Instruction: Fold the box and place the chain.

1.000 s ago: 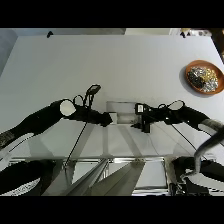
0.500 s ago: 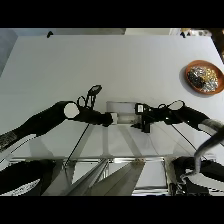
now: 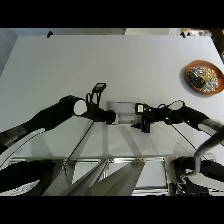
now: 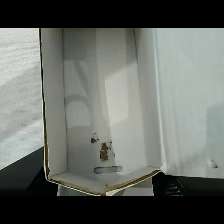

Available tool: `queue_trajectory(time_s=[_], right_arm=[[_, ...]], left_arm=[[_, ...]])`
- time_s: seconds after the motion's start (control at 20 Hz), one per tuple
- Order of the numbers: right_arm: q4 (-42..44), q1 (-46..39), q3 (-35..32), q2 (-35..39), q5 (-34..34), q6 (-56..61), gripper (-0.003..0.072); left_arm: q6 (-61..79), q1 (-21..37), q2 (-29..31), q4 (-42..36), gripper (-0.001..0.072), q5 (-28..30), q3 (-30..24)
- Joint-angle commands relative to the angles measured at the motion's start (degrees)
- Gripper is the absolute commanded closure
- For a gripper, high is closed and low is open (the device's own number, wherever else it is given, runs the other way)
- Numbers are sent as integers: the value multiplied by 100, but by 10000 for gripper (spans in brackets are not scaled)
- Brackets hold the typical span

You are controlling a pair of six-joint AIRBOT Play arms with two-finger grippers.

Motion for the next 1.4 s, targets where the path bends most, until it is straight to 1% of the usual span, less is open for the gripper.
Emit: queue_trajectory(time_s=[0.0,0.15,0.35,0.4,0.45,0.55,0.65,0.75,0.9,0.95,1.0,1.15,1.25,1.3,1.35], right_arm=[[2,0,0,2,-4,2,284],[2,0,0,2,-4,2,284],[2,0,0,2,0,2,284],[2,0,0,2,-4,2,284],[2,0,0,2,-2,2,284],[2,0,0,2,-2,2,284],[2,0,0,2,-2,2,284],[2,0,0,2,-2,2,284],[2,0,0,2,-2,2,284],[2,0,0,2,-2,2,284],[2,0,0,2,-2,2,284],[2,0,0,2,-2,2,284],[2,0,0,2,-2,2,284],[2,0,0,2,-2,2,284],[2,0,0,2,-2,2,284]], left_arm=[[-750,-55,-173,629,253,-492,310],[-1349,-116,-201,992,254,-645,501],[-1823,-227,-566,1051,259,-962,872],[-1982,-258,-675,1062,308,-1008,981],[-2070,-289,-772,1054,339,-1051,1086],[-2214,-330,-942,1082,341,-1257,1274],[-2577,-358,-1071,1121,387,-1443,1362],[-2922,-404,-1154,1137,396,-1436,1362],[-2983,-509,-1272,1255,399,-1482,1362],[-3091,-553,-1316,1322,436,-1502,1362],[-3209,-586,-1362,1335,511,-1502,1362],[-3386,-649,-1445,1333,522,-1484,1362],[-3383,-649,-1451,1335,689,-1482,1362],[-3383,-649,-1451,1335,704,-1484,1362],[-3386,-649,-1451,1335,704,-1484,1362]])
